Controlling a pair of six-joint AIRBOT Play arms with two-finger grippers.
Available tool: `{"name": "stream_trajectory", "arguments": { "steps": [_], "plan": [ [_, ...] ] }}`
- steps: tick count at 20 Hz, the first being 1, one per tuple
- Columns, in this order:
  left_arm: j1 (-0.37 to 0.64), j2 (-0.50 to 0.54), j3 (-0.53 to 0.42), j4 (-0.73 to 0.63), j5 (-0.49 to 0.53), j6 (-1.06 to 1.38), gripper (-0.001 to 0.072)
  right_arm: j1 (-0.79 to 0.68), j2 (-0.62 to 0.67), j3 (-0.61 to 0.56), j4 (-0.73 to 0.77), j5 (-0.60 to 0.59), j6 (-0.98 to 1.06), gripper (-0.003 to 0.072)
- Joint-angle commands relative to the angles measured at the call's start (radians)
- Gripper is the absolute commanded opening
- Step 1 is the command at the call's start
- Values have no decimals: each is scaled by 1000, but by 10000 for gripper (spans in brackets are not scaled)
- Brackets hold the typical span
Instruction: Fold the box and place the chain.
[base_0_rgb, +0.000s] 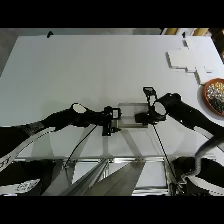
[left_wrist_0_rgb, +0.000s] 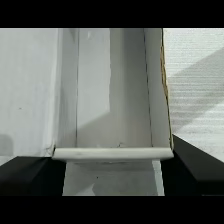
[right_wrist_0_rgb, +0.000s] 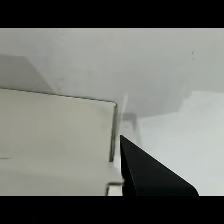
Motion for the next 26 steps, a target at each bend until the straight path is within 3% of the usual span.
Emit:
{"name": "stream_trajectory", "arguments": {
  "steps": [1,7,8,11,15,16,20,21,26],
  "plan": [
    [1,1,0,0,0,0,13,0,-26,5,-37,55,14,204],
    [1,1,0,0,1,0,13,25,-35,5,-33,23,54,198],
    [1,1,0,0,0,0,13,25,-35,5,-33,23,55,182],
    [1,1,0,0,0,0,13,25,-35,5,-33,20,54,32],
    [1,1,0,0,0,0,13,25,-24,5,-33,34,32,20],
    [1,1,0,0,0,0,13,25,-8,5,-33,42,11,66],
    [1,1,0,0,0,0,13,24,119,5,-39,78,-177,381],
    [1,1,0,0,0,0,13,24,162,5,-52,91,-232,424],
    [1,1,0,0,0,0,13,-53,347,110,-175,216,-321,414]
  ]
}}
